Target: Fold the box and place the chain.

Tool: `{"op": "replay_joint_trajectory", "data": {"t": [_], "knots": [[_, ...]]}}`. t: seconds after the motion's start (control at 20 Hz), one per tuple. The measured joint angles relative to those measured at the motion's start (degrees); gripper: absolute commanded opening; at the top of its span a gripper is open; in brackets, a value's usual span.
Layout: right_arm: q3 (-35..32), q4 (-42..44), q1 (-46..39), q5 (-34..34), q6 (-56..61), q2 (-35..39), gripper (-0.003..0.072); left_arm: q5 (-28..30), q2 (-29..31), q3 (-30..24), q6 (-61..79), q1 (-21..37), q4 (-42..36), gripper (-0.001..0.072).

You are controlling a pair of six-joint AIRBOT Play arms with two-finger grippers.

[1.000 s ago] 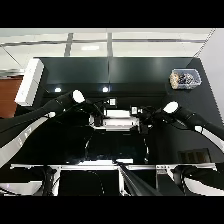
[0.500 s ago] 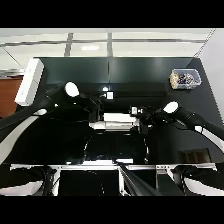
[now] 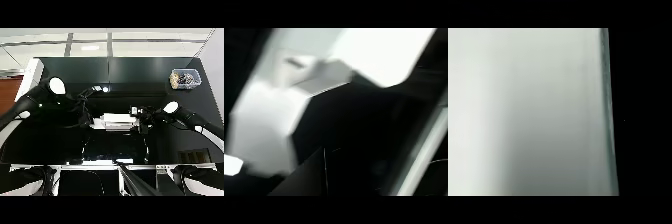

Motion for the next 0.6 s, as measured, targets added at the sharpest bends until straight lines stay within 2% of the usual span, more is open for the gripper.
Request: {"op": "replay_joint_trajectory", "data": {"t": [0.05,0.15,0.35,0.45,0.6], "knots": [[0.0,0.0,0.0,0.0,0.0,0.0,0.0242,0.2,-0.1,-1.1,1.2,-1.1,-3.3,0.0025],[0.0,0.0,0.0,0.0,0.0,0.0,0.0242,5.1,-0.1,-3.0,5.0,-3.3,-10.4,0.0025],[0.0,0.0,0.0,0.0,0.0,0.0,0.0242,21.7,-0.2,-4.1,10.4,-3.7,-20.6,0.0026],[0.0,0.0,0.0,0.0,0.0,0.0,0.0242,30.5,-0.3,-4.2,11.4,-3.2,-23.0,0.0026],[0.0,0.0,0.0,0.0,0.0,0.0,0.0242,37.9,-1.7,-4.4,12.3,-2.8,-23.6,0.0026]]}}
